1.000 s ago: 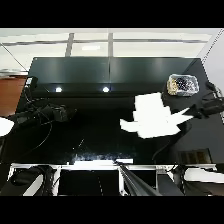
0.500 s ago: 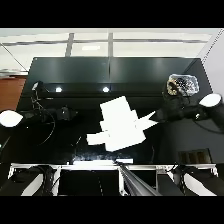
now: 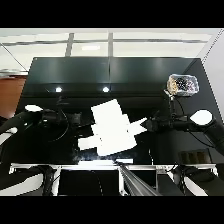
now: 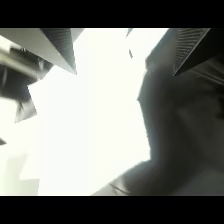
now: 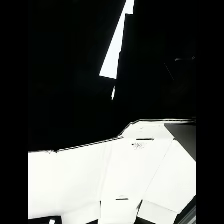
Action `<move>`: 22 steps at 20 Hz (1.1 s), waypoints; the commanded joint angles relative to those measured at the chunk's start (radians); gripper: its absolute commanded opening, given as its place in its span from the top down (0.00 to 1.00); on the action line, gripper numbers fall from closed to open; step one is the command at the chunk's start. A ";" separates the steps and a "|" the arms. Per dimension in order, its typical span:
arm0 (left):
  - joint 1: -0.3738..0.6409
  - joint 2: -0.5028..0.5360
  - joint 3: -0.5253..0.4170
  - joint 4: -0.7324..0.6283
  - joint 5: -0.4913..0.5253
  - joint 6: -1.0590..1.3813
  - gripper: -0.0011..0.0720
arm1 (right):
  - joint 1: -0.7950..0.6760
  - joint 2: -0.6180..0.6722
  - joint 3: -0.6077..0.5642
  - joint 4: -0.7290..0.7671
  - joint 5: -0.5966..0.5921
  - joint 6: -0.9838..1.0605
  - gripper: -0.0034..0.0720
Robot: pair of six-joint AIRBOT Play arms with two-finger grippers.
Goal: Fold the box and place the chain.
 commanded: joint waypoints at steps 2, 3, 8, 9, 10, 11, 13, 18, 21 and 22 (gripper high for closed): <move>-0.081 -0.168 0.056 -0.089 -0.085 0.154 0.04 | 0.010 0.006 -0.005 0.003 -0.013 0.004 0.92; -0.101 -0.194 0.077 -0.089 -0.084 0.163 0.04 | 0.010 0.006 -0.005 0.003 -0.013 0.004 0.92; -0.152 -0.255 0.170 -0.071 -0.125 0.299 0.04 | 0.010 0.006 -0.005 0.002 -0.011 0.004 0.92; -0.152 -0.255 0.180 -0.067 -0.166 0.372 0.04 | 0.010 0.006 -0.005 0.001 -0.011 0.004 0.92; -0.151 -0.255 0.186 -0.053 -0.205 0.427 0.05 | 0.010 0.006 -0.005 -0.002 -0.011 0.004 0.92; -0.151 -0.255 0.190 -0.036 -0.222 0.447 0.05 | 0.010 0.006 -0.005 -0.004 -0.011 0.004 0.92; -0.155 -0.256 0.194 0.009 -0.229 0.450 0.18 | 0.010 0.006 -0.005 -0.006 -0.013 0.003 0.92; -0.162 -0.261 0.194 -0.005 -0.179 0.484 0.30 | 0.010 0.006 -0.005 -0.008 -0.019 0.003 0.92; -0.163 -0.261 0.194 -0.055 -0.139 0.484 0.30 | 0.010 0.006 -0.005 -0.008 -0.019 0.003 0.92; -0.166 -0.261 0.194 -0.060 -0.137 0.484 0.30 | 0.010 0.006 -0.005 -0.008 -0.019 0.003 0.92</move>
